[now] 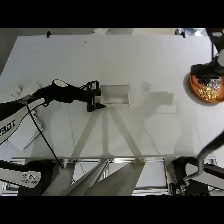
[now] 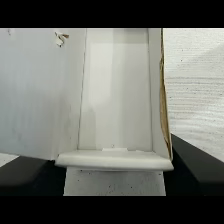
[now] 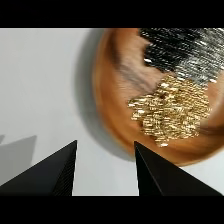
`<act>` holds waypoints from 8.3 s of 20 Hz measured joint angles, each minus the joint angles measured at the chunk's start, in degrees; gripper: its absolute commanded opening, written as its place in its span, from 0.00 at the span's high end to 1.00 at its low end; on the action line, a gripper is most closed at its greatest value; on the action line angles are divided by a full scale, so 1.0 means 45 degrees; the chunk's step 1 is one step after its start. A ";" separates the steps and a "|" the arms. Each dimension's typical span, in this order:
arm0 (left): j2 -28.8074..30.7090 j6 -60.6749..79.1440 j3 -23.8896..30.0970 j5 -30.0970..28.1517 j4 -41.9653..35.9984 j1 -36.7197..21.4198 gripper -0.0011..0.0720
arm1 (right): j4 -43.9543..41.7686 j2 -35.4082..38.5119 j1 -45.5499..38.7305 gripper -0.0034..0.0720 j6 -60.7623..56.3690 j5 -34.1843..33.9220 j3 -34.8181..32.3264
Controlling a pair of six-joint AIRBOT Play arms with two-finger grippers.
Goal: Fold the box and place the chain.
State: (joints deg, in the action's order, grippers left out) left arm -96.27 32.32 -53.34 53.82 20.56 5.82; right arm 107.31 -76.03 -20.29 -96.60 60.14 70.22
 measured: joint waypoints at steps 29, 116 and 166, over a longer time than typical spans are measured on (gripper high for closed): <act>0.0000 -0.0005 0.0000 0.0000 -0.0005 0.0000 0.52 | -0.2429 -0.0544 -0.1520 0.94 0.2443 0.0321 0.0000; 0.0000 -0.0005 0.0000 0.0000 -0.0005 0.0000 0.52 | -0.2278 -0.3944 -0.5056 0.94 0.4226 -0.3089 -0.0670; 0.0000 0.0000 0.0000 0.0000 -0.0005 0.0000 0.52 | -1.0904 -0.1651 0.9583 0.54 0.5911 -0.2531 -0.0661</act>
State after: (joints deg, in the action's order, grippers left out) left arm -96.27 32.32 -53.34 53.82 20.53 5.82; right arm 58.24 -83.46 22.83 -70.00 48.75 67.24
